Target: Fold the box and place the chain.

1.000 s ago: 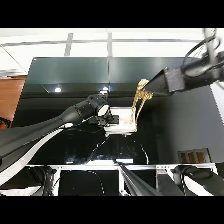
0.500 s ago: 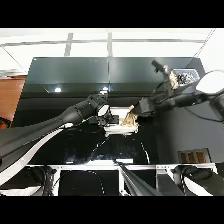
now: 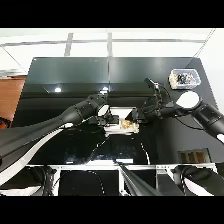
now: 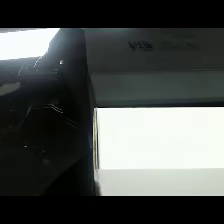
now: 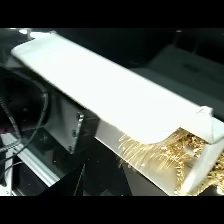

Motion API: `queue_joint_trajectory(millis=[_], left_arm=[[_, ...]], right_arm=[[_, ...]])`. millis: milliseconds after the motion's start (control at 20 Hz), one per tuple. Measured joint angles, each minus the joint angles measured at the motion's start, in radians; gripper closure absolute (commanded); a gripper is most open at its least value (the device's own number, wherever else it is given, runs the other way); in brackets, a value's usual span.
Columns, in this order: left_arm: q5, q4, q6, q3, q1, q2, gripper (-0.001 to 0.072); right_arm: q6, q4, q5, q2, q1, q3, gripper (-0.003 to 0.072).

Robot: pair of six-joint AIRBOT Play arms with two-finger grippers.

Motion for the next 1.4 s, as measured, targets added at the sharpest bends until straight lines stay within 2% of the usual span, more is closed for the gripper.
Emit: queue_joint_trajectory(millis=[100,250,300,350,400,700,850,1150,1400], left_arm=[[-0.001,0.0,0.0,0.0,0.0,0.0,0.068],[-0.001,0.0,0.0,0.0,0.0,0.0,0.0681],[-0.002,0.0,0.0,0.0,0.0,0.0,0.0681],[-0.002,0.0,0.0,0.0,0.0,0.0,0.0681],[-0.002,0.0,0.0,0.0,0.0,0.0,0.0681],[0.0,0.0,0.0,0.0,0.0,0.0,0.0681],[0.0,0.0,0.0,0.0,0.0,0.0,0.0681],[0.0,0.0,0.0,0.0,0.0,0.0,0.0681],[-0.002,0.0,0.0,0.0,0.0,0.0,0.0681]], right_arm=[[-0.016,-0.014,0.024,0.008,-0.051,-0.003,0.0411],[-0.093,-0.063,0.124,0.043,-0.168,-0.016,0.0407],[-0.127,-0.09,0.148,0.055,-0.201,-0.034,0.0361],[-0.169,-0.106,0.157,0.063,-0.22,-0.056,0.01],[-0.221,-0.119,0.155,0.07,-0.23,-0.084,0.0012],[-0.72,-0.187,-0.106,0.082,-0.138,-0.213,0.0013],[-0.996,-0.194,-0.182,0.069,-0.1,-0.237,0.0013],[-1.354,-0.055,-0.227,-0.023,-0.076,-0.248,0.0013],[-1.473,-0.03,-0.233,-0.072,-0.064,-0.249,0.0013]])
